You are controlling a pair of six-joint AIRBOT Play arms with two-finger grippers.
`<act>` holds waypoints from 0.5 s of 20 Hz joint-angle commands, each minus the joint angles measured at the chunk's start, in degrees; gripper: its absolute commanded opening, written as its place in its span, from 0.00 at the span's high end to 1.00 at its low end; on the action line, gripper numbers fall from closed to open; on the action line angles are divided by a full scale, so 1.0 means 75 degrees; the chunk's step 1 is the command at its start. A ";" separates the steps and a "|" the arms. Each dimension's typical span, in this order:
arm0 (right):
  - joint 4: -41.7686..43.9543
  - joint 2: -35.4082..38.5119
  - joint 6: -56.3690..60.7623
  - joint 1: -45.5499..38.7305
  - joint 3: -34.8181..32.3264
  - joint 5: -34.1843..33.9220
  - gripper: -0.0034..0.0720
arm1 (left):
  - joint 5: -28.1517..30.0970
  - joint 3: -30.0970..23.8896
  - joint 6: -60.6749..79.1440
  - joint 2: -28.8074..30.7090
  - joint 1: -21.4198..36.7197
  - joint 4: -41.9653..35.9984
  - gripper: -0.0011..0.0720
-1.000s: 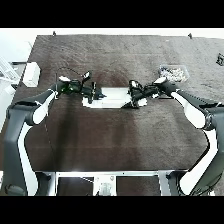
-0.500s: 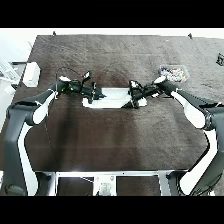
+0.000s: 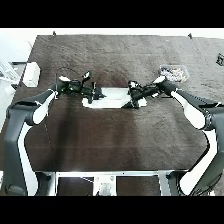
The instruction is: Fold the box and place the chain.
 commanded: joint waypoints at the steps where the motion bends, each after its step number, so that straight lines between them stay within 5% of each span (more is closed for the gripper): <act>1: -0.0015 -0.0006 0.0000 0.0006 0.0006 0.0012 0.17 | 0.0044 0.0003 0.0017 -0.0003 0.0003 -0.0052 0.96; 10: -0.0009 -0.0006 -0.0003 -0.0009 0.0003 0.0012 0.17 | 0.0061 0.0003 -0.0009 0.0003 0.0003 -0.0277 0.96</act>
